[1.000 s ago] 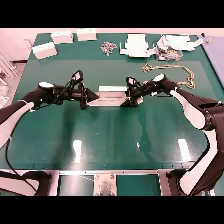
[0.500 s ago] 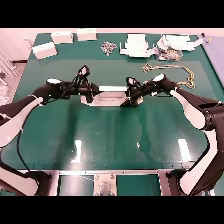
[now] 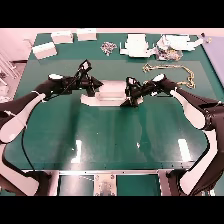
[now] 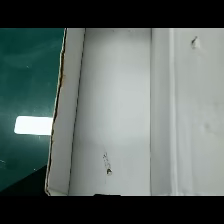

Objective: Fold the box and place the chain.

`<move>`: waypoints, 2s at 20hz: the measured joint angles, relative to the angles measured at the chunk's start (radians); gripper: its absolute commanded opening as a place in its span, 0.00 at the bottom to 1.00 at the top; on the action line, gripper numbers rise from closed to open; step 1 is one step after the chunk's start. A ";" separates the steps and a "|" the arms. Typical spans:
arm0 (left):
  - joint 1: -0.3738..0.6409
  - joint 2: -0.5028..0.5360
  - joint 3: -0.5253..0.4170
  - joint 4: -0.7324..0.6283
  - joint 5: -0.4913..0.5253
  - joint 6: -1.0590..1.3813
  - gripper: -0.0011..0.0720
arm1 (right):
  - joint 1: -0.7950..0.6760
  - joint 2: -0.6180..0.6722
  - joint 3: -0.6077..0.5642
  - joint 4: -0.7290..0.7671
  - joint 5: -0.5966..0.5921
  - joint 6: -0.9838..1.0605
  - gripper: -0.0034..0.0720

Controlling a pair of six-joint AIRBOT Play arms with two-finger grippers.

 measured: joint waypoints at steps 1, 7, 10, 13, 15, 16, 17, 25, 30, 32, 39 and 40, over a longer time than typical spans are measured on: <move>0.000 -0.003 0.002 -0.007 0.008 0.004 0.04 | 0.000 0.000 0.000 0.000 0.000 0.000 0.72; -0.001 -0.046 0.009 -0.053 0.030 0.031 0.04 | 0.000 0.000 0.000 0.000 0.000 0.000 0.72; -0.004 -0.066 0.009 -0.066 0.031 0.038 0.04 | 0.000 0.000 0.000 0.000 0.000 0.000 0.72; -0.006 -0.081 0.009 -0.070 0.028 0.040 0.04 | 0.000 0.000 0.000 0.000 0.000 0.000 0.72; -0.006 -0.086 0.008 -0.072 0.024 0.039 0.04 | 0.000 0.000 0.000 0.001 0.000 0.000 0.72; -0.006 -0.088 0.008 -0.071 0.023 0.036 0.04 | 0.000 0.000 0.000 0.001 0.000 0.000 0.72; -0.006 -0.089 0.008 -0.068 0.019 0.031 0.04 | 0.000 0.000 0.000 0.000 0.000 0.000 0.72; -0.006 -0.092 0.008 0.016 0.011 -0.024 0.04 | 0.000 0.000 0.000 0.000 0.000 0.000 0.72; -0.006 -0.078 0.021 0.032 -0.002 -0.027 0.04 | 0.000 0.000 0.000 0.000 0.000 -0.001 0.72; -0.006 -0.055 0.033 0.033 -0.019 -0.029 0.04 | 0.000 0.000 0.000 0.000 0.000 -0.001 0.72; -0.006 0.088 0.045 0.272 -0.084 -0.117 0.95 | 0.000 0.000 0.000 0.000 0.000 0.000 0.72; -0.006 0.105 0.045 0.332 -0.098 -0.159 0.95 | 0.000 0.000 0.000 0.000 0.000 0.000 0.72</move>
